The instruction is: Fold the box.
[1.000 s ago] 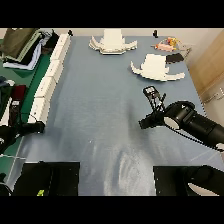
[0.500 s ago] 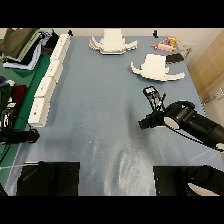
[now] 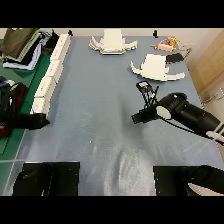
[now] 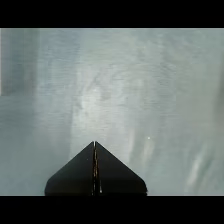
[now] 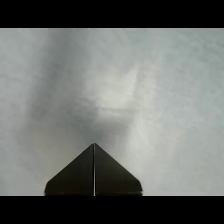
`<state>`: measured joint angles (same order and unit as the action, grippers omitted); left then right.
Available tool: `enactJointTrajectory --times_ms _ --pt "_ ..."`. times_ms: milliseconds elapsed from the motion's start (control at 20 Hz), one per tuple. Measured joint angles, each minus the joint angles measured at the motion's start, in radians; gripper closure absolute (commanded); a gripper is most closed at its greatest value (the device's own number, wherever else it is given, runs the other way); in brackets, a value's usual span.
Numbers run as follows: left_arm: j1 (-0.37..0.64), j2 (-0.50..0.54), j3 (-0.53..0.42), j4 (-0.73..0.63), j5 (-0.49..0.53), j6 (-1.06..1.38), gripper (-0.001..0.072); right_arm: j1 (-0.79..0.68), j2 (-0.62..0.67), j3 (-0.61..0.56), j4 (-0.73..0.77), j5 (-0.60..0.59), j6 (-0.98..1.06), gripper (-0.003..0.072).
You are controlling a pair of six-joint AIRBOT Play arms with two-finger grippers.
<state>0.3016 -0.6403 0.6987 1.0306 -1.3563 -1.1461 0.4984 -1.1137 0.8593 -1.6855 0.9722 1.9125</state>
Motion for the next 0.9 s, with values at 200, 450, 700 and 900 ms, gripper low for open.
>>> enactJointTrajectory --times_ms 200,450,700,900 --pt "-0.299 -0.272 0.200 -0.021 0.050 -0.056 0.0694 0.000 -0.142 0.198 0.046 0.076 -0.019 0.0681" --pt "-0.578 -0.602 0.439 -0.021 0.120 -0.078 0.0694 0.000 -0.250 0.366 0.086 0.138 -0.026 0.0681" --pt "-0.679 -0.772 0.525 -0.017 0.156 -0.085 0.0694 0.000 -0.274 0.407 0.105 0.149 -0.028 0.0681" --pt "-0.699 -0.819 0.542 -0.018 0.165 -0.084 0.0694 0.000 -0.278 0.414 0.108 0.153 -0.028 0.0681"
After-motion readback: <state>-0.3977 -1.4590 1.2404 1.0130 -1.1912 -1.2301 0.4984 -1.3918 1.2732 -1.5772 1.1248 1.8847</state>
